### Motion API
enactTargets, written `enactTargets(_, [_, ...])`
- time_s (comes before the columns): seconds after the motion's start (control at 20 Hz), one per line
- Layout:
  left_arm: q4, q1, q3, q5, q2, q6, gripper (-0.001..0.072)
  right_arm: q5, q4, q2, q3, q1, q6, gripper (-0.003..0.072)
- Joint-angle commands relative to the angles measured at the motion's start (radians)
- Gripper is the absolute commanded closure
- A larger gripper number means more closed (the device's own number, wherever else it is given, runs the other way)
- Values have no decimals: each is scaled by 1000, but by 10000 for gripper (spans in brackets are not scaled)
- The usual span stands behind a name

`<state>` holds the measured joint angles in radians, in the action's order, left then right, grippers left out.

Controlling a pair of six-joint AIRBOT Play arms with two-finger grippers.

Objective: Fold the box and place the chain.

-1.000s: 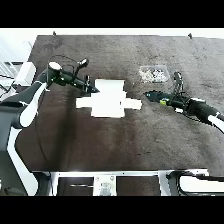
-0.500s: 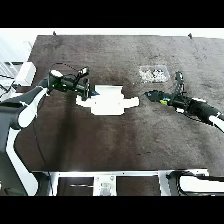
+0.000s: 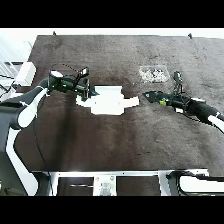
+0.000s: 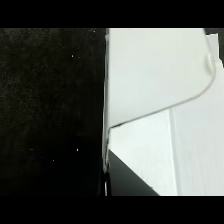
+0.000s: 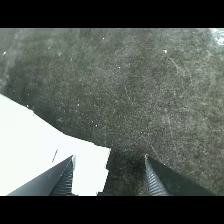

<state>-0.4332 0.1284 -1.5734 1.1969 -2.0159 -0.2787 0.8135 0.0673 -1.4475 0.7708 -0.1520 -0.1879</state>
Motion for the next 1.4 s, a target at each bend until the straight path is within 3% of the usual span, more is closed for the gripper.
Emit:
enactTargets(0.0, [-1, 0, 25, -10, -1, 9, 691, 4, 11, 0, 1, 14, 106, 149])
enactTargets(0.1, [0, 0, 32, -8, -1, 8, 691, 4, 11, 0, 1, 21, 169, 114])
enactTargets(0.55, [0, 0, 32, -7, -1, 18, 690, 88, 28, 43, 1, 87, 477, 107])
enactTargets(0.6, [0, 0, 32, -8, -1, 17, 690, 89, 61, 57, 1, 108, 517, 45])
enactTargets(0.85, [0, 0, 32, -11, 0, 16, 690, 84, 315, 79, 1, 244, 540, 45])
enactTargets(1.35, [0, 0, 32, -11, -1, 17, 690, -123, 485, 72, 1, 458, 542, 46])
